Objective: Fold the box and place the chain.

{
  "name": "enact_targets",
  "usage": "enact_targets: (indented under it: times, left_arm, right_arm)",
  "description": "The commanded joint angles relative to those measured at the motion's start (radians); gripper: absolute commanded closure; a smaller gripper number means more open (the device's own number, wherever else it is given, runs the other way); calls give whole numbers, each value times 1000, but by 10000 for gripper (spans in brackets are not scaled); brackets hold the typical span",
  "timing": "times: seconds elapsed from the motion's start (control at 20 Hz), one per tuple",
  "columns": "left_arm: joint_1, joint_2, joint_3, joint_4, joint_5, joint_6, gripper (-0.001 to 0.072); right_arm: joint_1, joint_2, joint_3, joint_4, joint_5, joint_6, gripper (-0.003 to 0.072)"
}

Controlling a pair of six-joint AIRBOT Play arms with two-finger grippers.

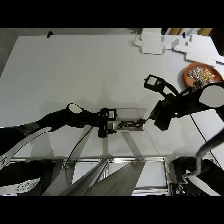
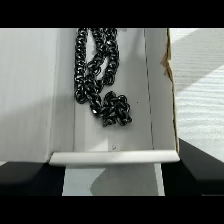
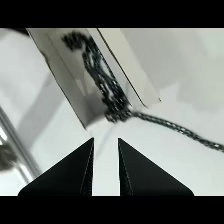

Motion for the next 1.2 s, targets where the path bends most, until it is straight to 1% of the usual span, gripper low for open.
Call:
enact_targets:
  times: [0.0,0.15,0.25,0.3,0.35,0.45,0.6,0.65,0.7,0.75,0.8,0.85,0.95,1.0,1.15]
  left_arm:
    - [0,0,0,0,0,0,699]
    - [0,0,0,0,0,0,699]
    - [0,0,0,0,0,0,699]
    - [0,0,0,0,0,0,699]
    - [0,0,0,0,0,0,699]
    - [0,0,0,0,0,0,699]
    - [0,0,0,0,0,0,699]
    - [0,0,0,0,0,0,699]
    - [0,0,0,0,0,0,699]
    - [0,0,0,0,0,0,699]
    - [0,0,0,0,0,0,699]
    - [0,0,0,0,0,0,699]
    - [0,0,0,0,0,0,699]
    - [0,0,0,0,0,0,699]
    - [0,0,0,0,0,0,699]
  right_arm:
    - [-93,5,-95,-13,-26,-391,528]
    - [-103,-30,-205,24,-167,-576,528]
    - [-103,-77,-250,100,-245,-656,520]
    - [-103,-115,-261,137,-265,-682,461]
    - [-103,-152,-264,153,-278,-694,424]
    - [-103,-212,-264,170,-329,-694,423]
    - [-103,-227,-264,199,-356,-737,431]
    - [-103,-227,-264,213,-356,-747,466]
    - [-103,-227,-264,230,-354,-745,527]
    - [-103,-227,-264,241,-344,-745,569]
    - [-103,-227,-264,243,-321,-741,637]
    - [-103,-225,-264,239,-295,-741,666]
    - [-103,-203,-264,230,-257,-740,665]
    - [-103,-175,-264,209,-259,-729,666]
    - [-103,-64,-262,84,-263,-640,666]
